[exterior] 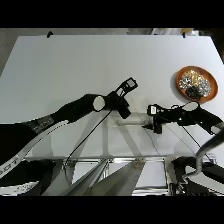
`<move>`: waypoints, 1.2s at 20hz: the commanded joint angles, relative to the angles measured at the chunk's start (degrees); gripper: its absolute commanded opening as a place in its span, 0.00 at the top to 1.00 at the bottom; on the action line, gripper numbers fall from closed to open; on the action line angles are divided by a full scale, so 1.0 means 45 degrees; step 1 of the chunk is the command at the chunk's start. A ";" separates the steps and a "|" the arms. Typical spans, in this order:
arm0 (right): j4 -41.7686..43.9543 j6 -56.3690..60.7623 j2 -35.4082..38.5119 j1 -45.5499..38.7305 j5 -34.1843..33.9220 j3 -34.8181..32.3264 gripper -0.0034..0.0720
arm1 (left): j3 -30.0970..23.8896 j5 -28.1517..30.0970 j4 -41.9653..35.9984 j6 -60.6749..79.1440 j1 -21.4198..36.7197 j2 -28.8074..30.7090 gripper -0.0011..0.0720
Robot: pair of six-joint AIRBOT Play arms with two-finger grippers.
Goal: Fold the box and place the chain.
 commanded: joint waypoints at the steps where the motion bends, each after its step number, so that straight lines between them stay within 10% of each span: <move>1: -0.0005 0.0010 0.0010 0.0005 0.0015 0.0010 0.43 | 0.0010 -0.0976 0.1005 -0.0087 0.0214 0.1190 0.98; 7: -0.0005 0.0010 0.0010 0.0005 0.0029 0.0010 0.43 | -0.0243 -0.6611 0.3152 0.0831 0.0675 0.2356 0.98; 15: -0.0005 0.0010 0.0010 0.0005 0.0029 0.0010 0.43 | -0.2458 -0.5688 0.2268 0.6086 0.1821 0.2356 0.97; 24: -0.0005 0.0010 0.0010 0.0005 0.0029 0.0010 0.43 | -0.2574 -0.3619 0.0729 1.0326 0.1768 0.1593 0.41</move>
